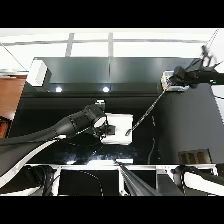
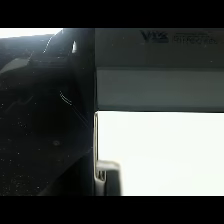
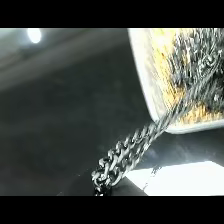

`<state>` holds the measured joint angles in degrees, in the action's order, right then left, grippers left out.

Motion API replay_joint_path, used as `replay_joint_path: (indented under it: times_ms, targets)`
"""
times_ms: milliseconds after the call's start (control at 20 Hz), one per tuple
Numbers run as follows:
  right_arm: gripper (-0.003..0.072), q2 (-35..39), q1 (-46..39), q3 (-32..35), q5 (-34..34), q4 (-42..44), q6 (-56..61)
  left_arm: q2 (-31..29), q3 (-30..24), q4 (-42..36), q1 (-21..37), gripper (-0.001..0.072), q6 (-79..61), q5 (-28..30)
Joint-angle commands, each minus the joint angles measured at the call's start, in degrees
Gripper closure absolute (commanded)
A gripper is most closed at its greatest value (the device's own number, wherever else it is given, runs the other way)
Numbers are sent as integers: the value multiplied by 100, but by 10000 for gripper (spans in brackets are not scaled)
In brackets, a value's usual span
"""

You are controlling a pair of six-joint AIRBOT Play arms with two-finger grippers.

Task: Fold the box and place the chain.

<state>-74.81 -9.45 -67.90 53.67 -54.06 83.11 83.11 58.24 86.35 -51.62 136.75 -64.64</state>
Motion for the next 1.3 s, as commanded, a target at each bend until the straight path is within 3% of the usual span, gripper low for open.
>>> replay_joint_path:
  times_ms: [0, 450, 750, 1250]
  targets:
    - [678, 789, -94, -136, 76, 2, -369, 4, 2, -2, 2, 678, 0, 0]
    - [677, 1790, -125, -1679, 960, 24, -743, 4, 2, -2, 2, 677, 0, -17]
    - [677, 2656, 402, -1679, 1838, 39, -793, 4, 2, -2, 4, 677, 0, -13]
    - [677, 2730, 1836, -1191, 2778, 81, -595, 4, 2, -2, 2, 678, 0, -15]
